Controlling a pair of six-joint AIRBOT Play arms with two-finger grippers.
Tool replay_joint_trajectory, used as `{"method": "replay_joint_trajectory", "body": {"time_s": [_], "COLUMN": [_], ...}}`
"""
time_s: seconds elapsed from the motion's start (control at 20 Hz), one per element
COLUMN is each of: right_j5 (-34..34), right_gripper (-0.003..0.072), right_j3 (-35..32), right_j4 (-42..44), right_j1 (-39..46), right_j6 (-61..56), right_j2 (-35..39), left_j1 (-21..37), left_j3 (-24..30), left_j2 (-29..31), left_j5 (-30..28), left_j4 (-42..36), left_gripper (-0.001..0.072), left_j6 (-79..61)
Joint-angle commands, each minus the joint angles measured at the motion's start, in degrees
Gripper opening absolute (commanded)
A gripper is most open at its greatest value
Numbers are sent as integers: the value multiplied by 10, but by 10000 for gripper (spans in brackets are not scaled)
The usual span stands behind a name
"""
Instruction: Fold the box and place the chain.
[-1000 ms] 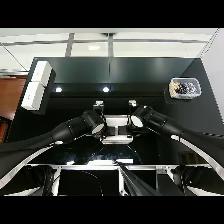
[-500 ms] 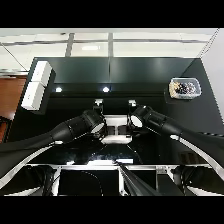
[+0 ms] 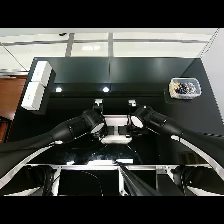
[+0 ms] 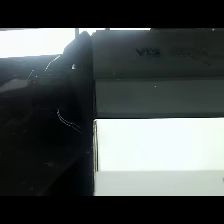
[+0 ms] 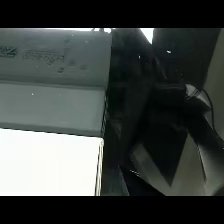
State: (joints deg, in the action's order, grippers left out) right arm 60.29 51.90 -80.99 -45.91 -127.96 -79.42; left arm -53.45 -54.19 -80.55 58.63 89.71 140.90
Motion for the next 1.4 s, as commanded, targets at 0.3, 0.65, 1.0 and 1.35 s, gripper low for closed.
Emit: {"method": "replay_joint_trajectory", "body": {"time_s": [0.3,0.65,1.0,1.35], "right_j5": [21,62,124,-52], "right_gripper": [273,273,272,272], "right_j3": [1,2,1,-66], "right_j4": [-4,14,-61,-165], "right_j1": [23,52,243,513], "right_j6": [51,144,254,285], "right_j2": [76,219,321,300], "left_j1": [0,0,0,0], "left_j3": [0,0,0,0], "left_j2": [0,0,0,0], "left_j5": [1,2,2,-1], "left_j4": [-2,-2,-2,-2], "left_gripper": [27,27,27,27], "left_j6": [1,1,1,1]}}
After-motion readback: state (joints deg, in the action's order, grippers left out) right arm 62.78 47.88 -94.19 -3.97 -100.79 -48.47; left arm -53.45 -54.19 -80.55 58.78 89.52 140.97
